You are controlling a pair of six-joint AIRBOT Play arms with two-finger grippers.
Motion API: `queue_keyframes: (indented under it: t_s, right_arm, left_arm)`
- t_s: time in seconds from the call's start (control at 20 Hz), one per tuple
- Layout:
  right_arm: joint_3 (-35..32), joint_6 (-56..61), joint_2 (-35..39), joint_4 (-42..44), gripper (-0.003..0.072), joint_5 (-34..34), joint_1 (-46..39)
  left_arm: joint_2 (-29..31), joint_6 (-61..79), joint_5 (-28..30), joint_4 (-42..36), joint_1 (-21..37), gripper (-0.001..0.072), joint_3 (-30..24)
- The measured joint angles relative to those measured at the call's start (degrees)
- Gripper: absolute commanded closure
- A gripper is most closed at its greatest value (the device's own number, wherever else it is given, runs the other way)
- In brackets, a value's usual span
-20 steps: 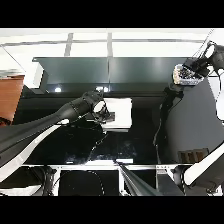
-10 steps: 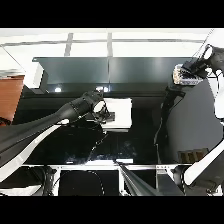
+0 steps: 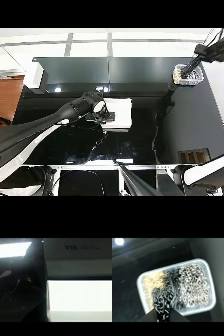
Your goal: Fold the box and place the chain.
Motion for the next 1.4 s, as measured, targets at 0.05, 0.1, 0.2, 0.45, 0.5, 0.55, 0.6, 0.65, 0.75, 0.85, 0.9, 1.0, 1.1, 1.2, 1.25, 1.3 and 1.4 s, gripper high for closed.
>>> queue_keyframes:
  t_s: [0.05, 0.1, 0.2, 0.45, 0.5, 0.55, 0.6, 0.65, 0.75, 0.85, 0.9, 1.0, 1.1, 1.2, 1.25, 1.3, 1.4]
  right_arm:
    - [0.00, -1.36, 2.60, 1.33, 0.0676, 1.09, 0.00]
    - [-0.11, -2.34, 5.07, 2.73, 0.0676, 2.16, 0.00]
    - [-1.11, -4.42, 10.32, 6.21, 0.0676, 3.76, 0.00]
    - [-9.99, -8.09, 24.15, 16.57, 0.0676, 7.69, 0.00]
    - [-12.61, -8.98, 27.30, 19.10, 0.0676, 8.09, 0.00]
    - [-15.15, -9.75, 30.05, 21.44, 0.0675, 8.39, 0.02]
    - [-17.66, -10.36, 32.68, 23.45, 0.0675, 8.59, 0.17]
    - [-20.28, -10.73, 35.28, 25.11, 0.0675, 8.81, 0.61]
    - [-25.03, -11.21, 39.63, 28.04, 0.0674, 9.44, 2.73]
    - [-29.16, -11.52, 42.88, 29.75, 0.0674, 10.84, 6.29]
    - [-30.95, -11.65, 44.04, 30.18, 0.0674, 11.58, 8.70]
    - [-33.48, -11.74, 45.51, 31.15, 0.0675, 12.22, 14.01]
    - [-34.93, -11.78, 46.21, 31.54, 0.0674, 11.34, 19.41]
    - [-35.63, -11.43, 46.49, 31.95, 0.0674, 9.55, 23.91]
    - [-35.91, -10.93, 46.49, 31.98, 0.0674, 7.96, 25.94]
    - [-36.04, -10.58, 46.36, 32.00, 0.0674, 6.40, 27.65]
    - [-36.37, -9.94, 45.29, 32.13, 0.0674, 3.13, 30.60]
  left_arm:
    - [0.00, 0.02, 0.00, -0.07, 0.00, 0.0683, 0.00]
    - [0.00, 0.00, 0.00, -0.13, 0.00, 0.0683, 0.00]
    - [0.00, 0.00, 0.00, -0.24, 0.00, 0.0683, 0.00]
    - [0.00, 0.00, 0.02, -0.37, 0.00, 0.0683, 0.00]
    - [0.00, 0.00, 0.00, -0.44, 0.00, 0.0683, 0.00]
    - [0.00, 0.00, 0.00, -0.57, 0.00, 0.0683, 0.00]
    - [0.00, 0.00, 0.02, -0.57, 0.00, 0.0683, 0.00]
    - [0.00, 0.02, 0.02, -0.57, 0.00, 0.0683, 0.00]
    - [0.00, 0.00, 0.02, -0.57, 0.00, 0.0683, 0.00]
    - [0.00, 0.00, 0.02, -0.57, 0.00, 0.0683, 0.00]
    - [0.00, 0.00, 0.02, -0.57, 0.00, 0.0683, 0.00]
    - [0.00, 0.00, 0.02, -0.57, 0.00, 0.0683, 0.00]
    - [0.00, 0.00, 0.02, -0.57, 0.00, 0.0683, 0.00]
    - [0.00, 0.00, 0.09, -0.57, 0.00, 0.0684, 0.00]
    - [0.00, 0.00, 0.11, -0.57, 0.00, 0.0683, 0.00]
    - [0.00, 0.00, 0.24, -0.57, 0.00, 0.0683, 0.00]
    - [0.00, 0.00, 0.33, -0.57, 0.00, 0.0683, 0.00]
